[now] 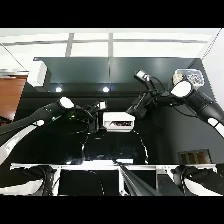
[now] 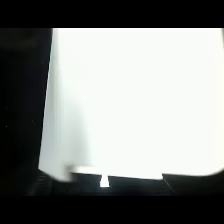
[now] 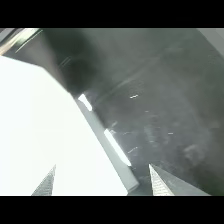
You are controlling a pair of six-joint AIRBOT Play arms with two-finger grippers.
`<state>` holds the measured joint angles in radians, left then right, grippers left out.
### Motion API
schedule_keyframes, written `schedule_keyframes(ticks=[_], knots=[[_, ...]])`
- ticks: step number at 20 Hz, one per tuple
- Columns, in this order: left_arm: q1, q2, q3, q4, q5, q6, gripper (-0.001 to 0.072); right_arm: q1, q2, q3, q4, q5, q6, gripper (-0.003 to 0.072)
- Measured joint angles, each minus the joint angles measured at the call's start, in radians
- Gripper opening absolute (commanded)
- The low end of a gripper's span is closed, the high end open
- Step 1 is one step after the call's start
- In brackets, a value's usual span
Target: Fold the box and place the chain.
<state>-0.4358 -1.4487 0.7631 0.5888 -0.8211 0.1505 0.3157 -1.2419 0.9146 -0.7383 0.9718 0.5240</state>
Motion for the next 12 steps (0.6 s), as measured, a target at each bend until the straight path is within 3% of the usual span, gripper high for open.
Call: schedule_keyframes(ticks=[6, 8, 12], knots=[[0.0, 0.0, 0.0, 0.0, 0.002, -0.001, 0.0385, 0.065, 0.006, -0.009, -0.034, 0.081, -0.174, 0.0659], [0.0, 0.0, 0.0, 0.0, 0.002, 0.0, 0.0385, 0.081, 0.006, -0.01, -0.038, 0.065, -0.199, 0.0481], [0.0, 0.0, 0.0, 0.0, 0.002, -0.001, 0.0385, 0.093, 0.006, -0.01, -0.043, 0.048, -0.22, 0.0481]])
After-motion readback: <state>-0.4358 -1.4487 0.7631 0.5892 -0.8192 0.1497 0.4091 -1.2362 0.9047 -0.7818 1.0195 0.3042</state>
